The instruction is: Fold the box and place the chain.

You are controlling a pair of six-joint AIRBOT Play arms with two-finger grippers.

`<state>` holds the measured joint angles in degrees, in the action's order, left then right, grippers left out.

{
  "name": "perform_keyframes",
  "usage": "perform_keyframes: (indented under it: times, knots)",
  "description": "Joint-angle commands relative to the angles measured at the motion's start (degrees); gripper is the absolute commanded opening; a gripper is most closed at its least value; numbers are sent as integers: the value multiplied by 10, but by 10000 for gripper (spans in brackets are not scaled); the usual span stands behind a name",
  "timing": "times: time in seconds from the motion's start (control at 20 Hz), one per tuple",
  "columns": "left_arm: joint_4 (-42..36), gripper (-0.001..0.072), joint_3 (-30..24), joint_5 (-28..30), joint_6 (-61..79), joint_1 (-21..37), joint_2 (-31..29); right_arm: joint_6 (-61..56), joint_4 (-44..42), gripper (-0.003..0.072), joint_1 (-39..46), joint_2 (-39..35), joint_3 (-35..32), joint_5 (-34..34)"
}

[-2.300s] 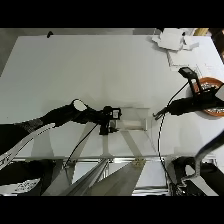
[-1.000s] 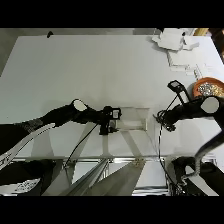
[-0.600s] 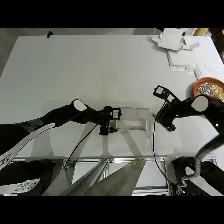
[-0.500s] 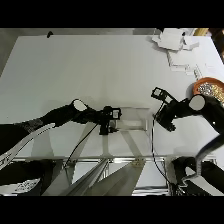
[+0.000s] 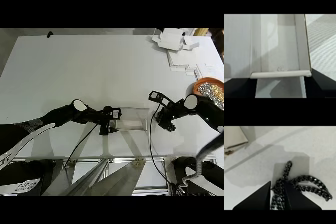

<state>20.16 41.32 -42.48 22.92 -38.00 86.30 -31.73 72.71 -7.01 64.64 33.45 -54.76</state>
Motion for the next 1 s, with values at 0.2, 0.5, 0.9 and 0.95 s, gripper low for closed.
perform_keyframes:
  times: [0.2, 0.5, 0.9, 0.95]
  knots:
    - [0, 254, 0, 0, 0, 0, 0, -14, 17, 155, -1, 2, 0, 21]
    - [0, 254, 0, 0, 0, 0, 0, -12, 15, 155, -1, 2, -1, 14]
    - [0, 254, 0, 0, 0, 0, 0, -8, 14, 96, -1, 2, -4, -3]
    - [0, 254, 0, 0, 0, 0, 0, -8, 14, 97, -1, 2, -4, -2]
